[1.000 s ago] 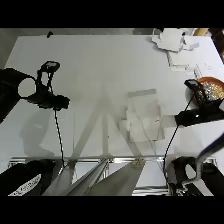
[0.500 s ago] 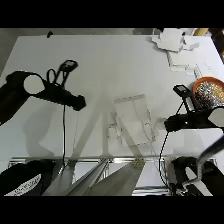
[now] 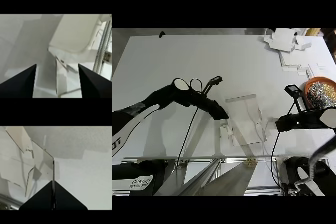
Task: Fold the box and place the chain.
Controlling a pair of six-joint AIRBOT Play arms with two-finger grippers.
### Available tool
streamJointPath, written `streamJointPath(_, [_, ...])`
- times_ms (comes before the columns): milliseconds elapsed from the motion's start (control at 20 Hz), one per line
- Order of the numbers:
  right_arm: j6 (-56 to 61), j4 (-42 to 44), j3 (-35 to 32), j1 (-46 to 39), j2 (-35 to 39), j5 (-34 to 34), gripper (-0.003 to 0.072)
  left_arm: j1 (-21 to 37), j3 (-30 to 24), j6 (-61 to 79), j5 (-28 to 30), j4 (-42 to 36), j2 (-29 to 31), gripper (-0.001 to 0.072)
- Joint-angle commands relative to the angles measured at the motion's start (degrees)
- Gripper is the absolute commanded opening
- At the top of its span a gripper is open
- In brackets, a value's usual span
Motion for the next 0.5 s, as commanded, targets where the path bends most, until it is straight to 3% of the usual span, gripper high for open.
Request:
streamJointPath(0, [-0.15, 0.04, -0.02, 0.07, 0.04, 0.07, 0.0021, -0.7, 0.46, 9.99, 0.2, -8.09, -5.9, 0.0574])
streamJointPath(250, [-0.15, 0.07, -0.02, 0.07, 0.04, 1.2, 0.0021, -1.51, 3.32, 15.1, 0.13, -14.8, -9.4, 0.0572])
streamJointPath(400, [-0.15, 0.07, -0.02, 0.07, 0.04, 1.36, 0.0021, -2.73, 3.54, 15.85, -0.13, -11.52, -9.44, 0.0433])
streamJointPath(450, [-0.15, 0.07, 0.0, 0.07, 0.04, 1.31, 0.0021, -3.26, 3.54, 15.67, -0.17, -8.52, -9.44, 0.0427])
